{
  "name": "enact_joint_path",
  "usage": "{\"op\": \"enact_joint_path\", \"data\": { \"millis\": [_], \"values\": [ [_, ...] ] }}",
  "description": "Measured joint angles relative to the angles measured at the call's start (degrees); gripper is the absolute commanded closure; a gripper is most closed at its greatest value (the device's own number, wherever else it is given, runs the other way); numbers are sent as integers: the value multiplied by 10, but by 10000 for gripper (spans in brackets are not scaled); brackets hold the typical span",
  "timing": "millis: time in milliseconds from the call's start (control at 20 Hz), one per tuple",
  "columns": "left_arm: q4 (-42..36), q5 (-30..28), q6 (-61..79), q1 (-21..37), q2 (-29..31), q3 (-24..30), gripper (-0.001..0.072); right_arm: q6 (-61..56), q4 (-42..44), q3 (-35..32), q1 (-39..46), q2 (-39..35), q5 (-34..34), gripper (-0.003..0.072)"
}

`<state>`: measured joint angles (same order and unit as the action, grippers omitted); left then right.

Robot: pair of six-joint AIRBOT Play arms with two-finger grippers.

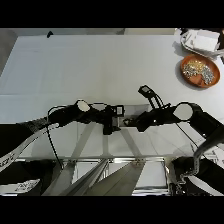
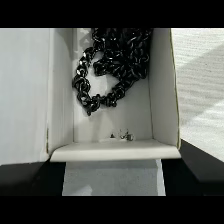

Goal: Fold the box and place the chain.

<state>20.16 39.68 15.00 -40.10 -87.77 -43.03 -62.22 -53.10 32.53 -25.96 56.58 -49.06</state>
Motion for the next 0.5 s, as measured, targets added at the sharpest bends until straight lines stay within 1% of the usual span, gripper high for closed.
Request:
{"op": "enact_joint_path", "data": {
  "millis": [250,300,350,500],
  "values": [
    [0,0,0,0,0,0,396,-3,15,-2,-7,8,43,567],
    [0,0,0,0,0,0,396,-3,16,-2,-7,8,47,549],
    [0,0,0,0,0,0,396,-3,17,-2,-8,9,50,500],
    [0,0,0,0,0,0,396,-3,18,-2,-8,2,51,489]
  ]
}}
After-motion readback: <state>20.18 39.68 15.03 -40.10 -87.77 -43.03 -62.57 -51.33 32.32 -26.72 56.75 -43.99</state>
